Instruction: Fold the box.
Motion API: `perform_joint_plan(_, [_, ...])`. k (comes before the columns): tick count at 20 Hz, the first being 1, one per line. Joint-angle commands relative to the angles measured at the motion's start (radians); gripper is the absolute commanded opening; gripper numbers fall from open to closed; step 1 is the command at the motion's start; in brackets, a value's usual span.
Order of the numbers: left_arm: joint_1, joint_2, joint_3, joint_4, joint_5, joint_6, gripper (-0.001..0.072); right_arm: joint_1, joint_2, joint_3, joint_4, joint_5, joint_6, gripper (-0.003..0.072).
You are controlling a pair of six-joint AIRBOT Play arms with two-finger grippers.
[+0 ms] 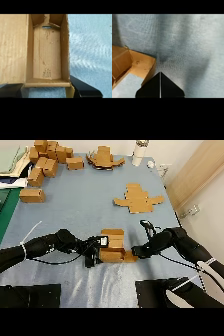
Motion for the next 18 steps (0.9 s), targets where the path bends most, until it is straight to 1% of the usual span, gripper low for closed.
perform_joint_plan(1, [0.0, -0.001, 0.001, 0.0, 0.0, 0.0, 0.0471, -0.001, -0.041, -0.011, 0.033, 0.014, -0.063, 0.0005])
perform_joint_plan(3, [0.0, -0.001, 0.001, 0.0, 0.0, 0.0, 0.0472, -0.001, -0.043, -0.01, 0.045, 0.015, -0.087, 0.0005])
perform_joint_plan(6, [0.0, -0.001, 0.001, 0.0, 0.0, 0.0, 0.0471, -0.001, -0.014, -0.006, 0.066, 0.008, -0.087, 0.0005])
perform_joint_plan(11, [0.0, -0.001, 0.001, 0.0, 0.0, 0.0, 0.0472, -0.001, 0.082, 0.021, 0.143, -0.077, -0.103, 0.0005])
perform_joint_plan(13, [0.0, -0.001, 0.001, 0.0, 0.0, 0.0, 0.0471, -0.001, 0.122, 0.029, 0.193, -0.084, -0.127, 0.0005])
perform_joint_plan(14, [0.0, -0.001, 0.001, 0.0, 0.0, 0.0, 0.0472, -0.001, 0.13, 0.028, 0.211, -0.085, -0.14, 0.0025])
perform_joint_plan(15, [0.0, 0.0, 0.001, 0.0, 0.0, 0.0, 0.0471, -0.001, 0.129, 0.028, 0.219, -0.09, -0.14, 0.0128])
perform_joint_plan(16, [0.0, -0.001, 0.001, 0.0, 0.0, 0.0, 0.0472, -0.001, 0.123, 0.028, 0.225, -0.097, -0.138, 0.0167])
perform_joint_plan(18, [0.0, -0.001, 0.001, 0.0, 0.0, 0.0, 0.0472, -0.001, 0.112, 0.028, 0.241, -0.09, -0.14, 0.0168])
